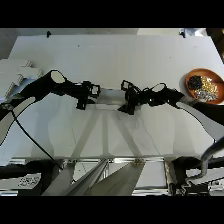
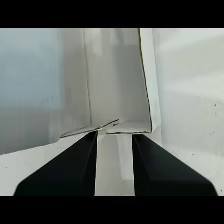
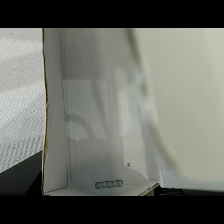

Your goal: Fold the box and place the chain.

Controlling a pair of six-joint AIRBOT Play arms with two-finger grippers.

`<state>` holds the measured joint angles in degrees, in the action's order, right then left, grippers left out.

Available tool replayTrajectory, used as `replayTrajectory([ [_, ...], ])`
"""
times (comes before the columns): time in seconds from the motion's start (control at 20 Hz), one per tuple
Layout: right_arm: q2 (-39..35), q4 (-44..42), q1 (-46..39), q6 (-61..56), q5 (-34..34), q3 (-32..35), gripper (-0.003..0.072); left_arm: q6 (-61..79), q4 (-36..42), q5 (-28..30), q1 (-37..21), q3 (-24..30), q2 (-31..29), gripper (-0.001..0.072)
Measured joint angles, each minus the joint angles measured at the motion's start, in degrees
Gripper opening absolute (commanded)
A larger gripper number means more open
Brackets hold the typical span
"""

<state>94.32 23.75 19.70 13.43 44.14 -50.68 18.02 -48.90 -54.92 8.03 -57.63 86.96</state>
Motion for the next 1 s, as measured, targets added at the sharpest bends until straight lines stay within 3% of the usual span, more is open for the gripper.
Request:
replayTrajectory([
  [0.35, 0.0, 0.0, 0.0, 0.0, 0.0, 0.0, 0.0337, 0.0, 1.8, -0.7, 0.0, 0.0, 0.0, 0.0219],
  [0.4, 0.0, 0.0, 0.0, 0.0, 0.0, 0.0, 0.0337, 0.0, 1.9, -1.0, 0.0, 0.0, 0.0, 0.0265],
  [0.45, 0.0, 0.1, 0.0, 0.1, 0.0, 0.0, 0.0337, 0.0, 2.0, -1.4, 0.0, 0.0, 0.1, 0.0378],
  [0.7, 0.0, 0.2, 0.0, 0.2, 0.0, 0.0, 0.0337, -0.2, 2.7, -2.5, 0.0, 0.0, 0.8, 0.0398],
  [0.75, 0.0, 0.2, 0.0, 0.2, 0.0, 0.0, 0.0337, -0.2, 3.0, -2.6, 0.0, 0.0, 1.0, 0.0390],
  [0.9, 0.0, 0.1, 0.0, 0.1, 0.1, 0.0, 0.0337, -0.3, 3.8, -3.1, 0.0, 0.0, 1.5, 0.0131],
  [1.0, 0.0, 0.0, 0.0, -0.1, 0.1, 0.0, 0.0337, -0.4, 4.2, -3.1, -0.1, 0.0, 1.5, 0.0131],
])
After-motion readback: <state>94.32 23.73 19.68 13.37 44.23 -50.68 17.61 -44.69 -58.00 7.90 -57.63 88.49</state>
